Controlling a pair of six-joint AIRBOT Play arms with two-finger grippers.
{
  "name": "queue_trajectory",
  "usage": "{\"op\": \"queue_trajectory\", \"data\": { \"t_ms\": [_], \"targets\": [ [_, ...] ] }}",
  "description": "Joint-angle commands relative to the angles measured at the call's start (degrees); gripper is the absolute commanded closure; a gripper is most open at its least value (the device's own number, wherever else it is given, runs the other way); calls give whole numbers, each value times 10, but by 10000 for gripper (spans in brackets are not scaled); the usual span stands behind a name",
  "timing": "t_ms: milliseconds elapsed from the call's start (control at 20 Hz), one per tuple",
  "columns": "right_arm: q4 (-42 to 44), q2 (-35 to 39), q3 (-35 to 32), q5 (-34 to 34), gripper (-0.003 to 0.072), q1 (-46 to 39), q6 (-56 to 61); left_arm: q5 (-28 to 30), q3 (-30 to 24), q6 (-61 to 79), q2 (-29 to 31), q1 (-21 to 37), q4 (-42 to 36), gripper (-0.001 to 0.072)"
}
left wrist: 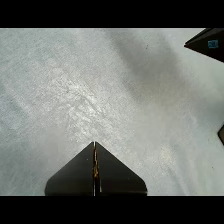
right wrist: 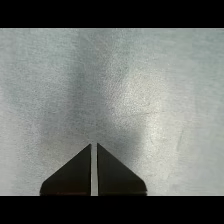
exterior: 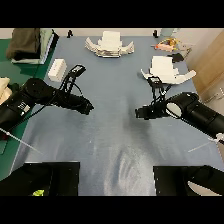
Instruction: Fold the box.
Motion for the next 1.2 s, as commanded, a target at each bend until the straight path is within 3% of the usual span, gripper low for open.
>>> {"op": "queue_trajectory", "data": {
  "t_ms": [0, 250, 400, 450, 500, 650, 850, 1150],
  "targets": [
    [0, 0, 0, -1, 624, 0, 0, 0, 0, 0, 0, 0, 0, 697],
    [16, -1, 0, -6, 624, 0, 0, 0, 0, 0, 0, 0, 0, 697],
    [10, -3, 1, -50, 606, -1, 0, 0, 0, 0, 0, 0, 0, 697],
    [-11, -7, 8, -67, 350, -13, 0, 0, 0, 0, 0, 0, 0, 697],
    [-25, -18, 28, -60, 256, -36, -1, 0, 0, 0, 0, 0, 0, 697],
    [-64, -81, 133, -30, 257, -164, -78, 0, 0, 0, 0, 0, 0, 697],
    [-47, -209, 311, -20, 258, -351, -151, 0, 0, 0, 0, 0, 0, 697],
    [121, -425, 574, 46, 259, -498, -236, 0, 0, 0, 0, 0, 0, 697]
  ]
}}
